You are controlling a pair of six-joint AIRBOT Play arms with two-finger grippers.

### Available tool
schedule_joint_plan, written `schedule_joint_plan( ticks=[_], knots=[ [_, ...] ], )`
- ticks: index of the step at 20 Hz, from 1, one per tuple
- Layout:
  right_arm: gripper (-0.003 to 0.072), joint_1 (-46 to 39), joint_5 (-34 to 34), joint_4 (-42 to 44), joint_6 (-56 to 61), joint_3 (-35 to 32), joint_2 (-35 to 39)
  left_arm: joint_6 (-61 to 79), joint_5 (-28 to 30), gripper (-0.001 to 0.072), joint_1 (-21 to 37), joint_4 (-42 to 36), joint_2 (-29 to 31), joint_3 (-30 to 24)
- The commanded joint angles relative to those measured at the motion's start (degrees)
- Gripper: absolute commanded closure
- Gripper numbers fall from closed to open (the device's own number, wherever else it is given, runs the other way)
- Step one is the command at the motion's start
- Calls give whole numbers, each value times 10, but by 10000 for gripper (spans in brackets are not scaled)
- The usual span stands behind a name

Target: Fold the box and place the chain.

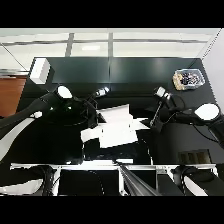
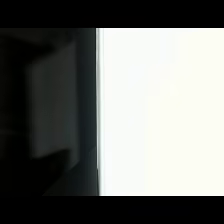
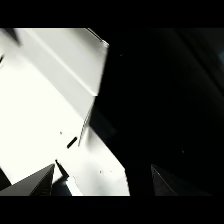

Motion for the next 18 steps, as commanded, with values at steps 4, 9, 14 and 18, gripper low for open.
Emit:
schedule_joint_plan(
  ticks=[4,9,14,18],
  knots=[
    [-32,82,11,-129,-66,-8,-29,148,68,683,-22,10,-13,-13],
    [-31,123,13,-120,-73,-9,-80,148,67,683,-22,10,-25,-13],
    [-31,160,13,-110,-73,-16,-116,148,67,683,-22,10,-25,-13],
    [-31,164,-1,-81,-73,-40,-116,148,67,682,-22,10,-25,-13]
  ],
)
